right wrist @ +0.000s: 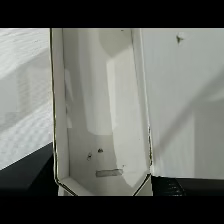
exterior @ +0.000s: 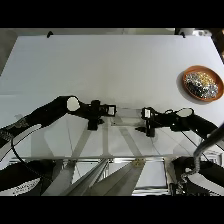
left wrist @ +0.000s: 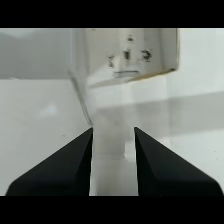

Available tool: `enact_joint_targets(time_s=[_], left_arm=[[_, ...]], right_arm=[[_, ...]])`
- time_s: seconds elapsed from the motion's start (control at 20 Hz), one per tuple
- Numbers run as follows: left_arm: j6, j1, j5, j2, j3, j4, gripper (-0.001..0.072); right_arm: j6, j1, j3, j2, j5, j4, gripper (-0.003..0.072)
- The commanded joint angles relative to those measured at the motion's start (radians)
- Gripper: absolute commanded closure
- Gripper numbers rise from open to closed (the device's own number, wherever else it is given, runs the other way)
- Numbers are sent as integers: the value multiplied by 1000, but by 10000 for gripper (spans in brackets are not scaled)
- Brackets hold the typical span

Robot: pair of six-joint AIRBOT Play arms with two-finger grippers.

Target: Fold the box and place the chain.

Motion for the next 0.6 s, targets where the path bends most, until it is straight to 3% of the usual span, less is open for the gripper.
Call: enact_joint_targets(time_s=[0.0,0.05,0.1,0.55], left_arm=[[92,2,18,-2,-2,-76,368],[130,1,19,-3,-2,-99,311],[150,1,21,-4,-2,-121,305],[150,-5,-19,-6,-2,-143,345]], right_arm=[[0,0,0,0,-1,0,216],[0,0,0,0,-2,0,216],[0,0,0,0,-2,1,216],[0,0,0,0,-2,1,216]])
